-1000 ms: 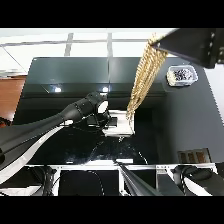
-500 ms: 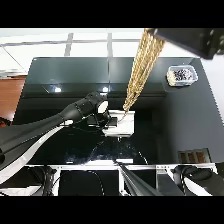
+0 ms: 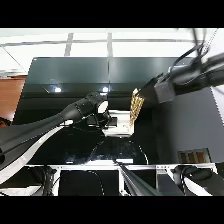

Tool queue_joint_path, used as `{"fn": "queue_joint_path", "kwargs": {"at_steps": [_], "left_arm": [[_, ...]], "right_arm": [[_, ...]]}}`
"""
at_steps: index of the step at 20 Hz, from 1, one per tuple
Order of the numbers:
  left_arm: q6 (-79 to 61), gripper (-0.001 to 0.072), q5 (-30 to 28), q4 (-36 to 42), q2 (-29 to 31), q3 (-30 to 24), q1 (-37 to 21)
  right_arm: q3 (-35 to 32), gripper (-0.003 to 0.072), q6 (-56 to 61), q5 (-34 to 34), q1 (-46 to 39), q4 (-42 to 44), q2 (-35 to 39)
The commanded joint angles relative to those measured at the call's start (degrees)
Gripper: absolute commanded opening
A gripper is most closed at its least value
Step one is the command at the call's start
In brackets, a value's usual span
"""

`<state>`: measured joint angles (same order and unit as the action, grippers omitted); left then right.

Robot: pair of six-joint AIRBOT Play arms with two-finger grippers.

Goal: Fold the box and place the chain.

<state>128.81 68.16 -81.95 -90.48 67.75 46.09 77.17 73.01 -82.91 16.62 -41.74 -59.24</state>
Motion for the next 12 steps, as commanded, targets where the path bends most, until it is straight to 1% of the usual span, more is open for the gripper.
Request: {"fn": "queue_joint_path", "kwargs": {"at_steps": [1, 5, 6, 10, 11, 12], "left_arm": [[0.0, 0.0026, 0.0, 0.0, 0.0, 0.0, 0.0], [0.0, 0.0026, 0.0, 0.0, 0.0, 0.0, 0.0], [0.0, 0.0027, 0.0, 0.0, 0.0, 0.0, 0.0], [0.0, 0.0027, 0.0, 0.0, 0.0, 0.0, -0.1], [0.0, 0.0026, 0.0, 0.0, 0.0, 0.0, 0.0], [0.0, 0.0026, 0.0, 0.0, 0.0, 0.0, -0.1]], "right_arm": [[-10.1, 0.0010, -0.2, 4.4, 0.0, 1.2, 0.0], [-17.8, 0.0011, -0.2, 10.3, 1.3, 2.6, 0.0], [-19.8, 0.0011, -0.2, 12.6, 2.4, 2.5, 0.0], [-29.4, 0.0012, 1.5, 25.7, 6.7, 1.0, 0.0], [-31.3, 0.0024, 2.0, 27.1, 6.7, 0.8, 0.0], [-32.1, 0.0178, 2.0, 27.2, 6.7, 0.4, 0.0]]}}
